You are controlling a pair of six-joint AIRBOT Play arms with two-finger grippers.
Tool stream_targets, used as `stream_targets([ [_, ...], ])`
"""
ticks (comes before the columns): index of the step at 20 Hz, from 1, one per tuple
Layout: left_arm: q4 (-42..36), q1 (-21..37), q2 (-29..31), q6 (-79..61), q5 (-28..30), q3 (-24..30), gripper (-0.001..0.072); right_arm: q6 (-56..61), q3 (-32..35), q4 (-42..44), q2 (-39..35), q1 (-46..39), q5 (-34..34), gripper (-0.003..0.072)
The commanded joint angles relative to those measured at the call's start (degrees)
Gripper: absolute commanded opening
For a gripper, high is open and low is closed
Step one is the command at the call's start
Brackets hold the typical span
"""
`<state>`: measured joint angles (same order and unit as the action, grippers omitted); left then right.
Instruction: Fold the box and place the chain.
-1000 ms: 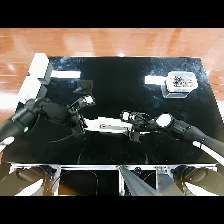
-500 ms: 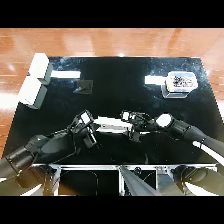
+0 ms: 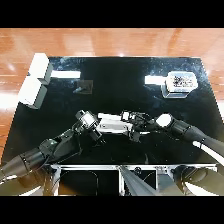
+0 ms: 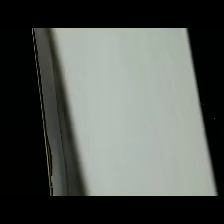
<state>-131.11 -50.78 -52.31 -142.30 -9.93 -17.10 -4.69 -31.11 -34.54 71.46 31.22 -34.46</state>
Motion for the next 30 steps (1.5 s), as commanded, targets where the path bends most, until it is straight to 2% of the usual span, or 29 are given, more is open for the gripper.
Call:
stream_targets([
  [1, 0.1, -1.0, -2.2, 0.0, -5.8, -0.2, 0.0020, 0.0, 0.0, 0.0, 0.0, 0.0, 0.0, 0.0550],
  [10, 0.1, -1.6, -10.1, 0.0, -6.8, -4.1, 0.0021, 0.0, 0.0, -0.1, 0.0, 0.0, -0.3, 0.0549],
  [18, -0.1, -1.7, -12.2, 3.3, -6.2, -5.1, 0.0021, 0.0, 0.0, -0.2, 0.0, 0.0, -0.3, 0.0549],
  [20, -0.2, -1.7, -12.3, 3.4, -3.2, -5.8, 0.0021, 0.0, 0.0, -0.2, 0.0, 0.0, -0.3, 0.0549],
  [24, -0.1, -1.6, -13.8, 5.2, 7.2, -8.2, 0.0020, 0.0, 0.0, -0.2, 0.0, 0.0, -0.3, 0.0549],
  [30, -0.1, -0.3, -13.2, 6.6, 8.4, -8.3, 0.0020, 0.0, 0.0, -0.2, 0.0, 0.0, -0.3, 0.0549],
])
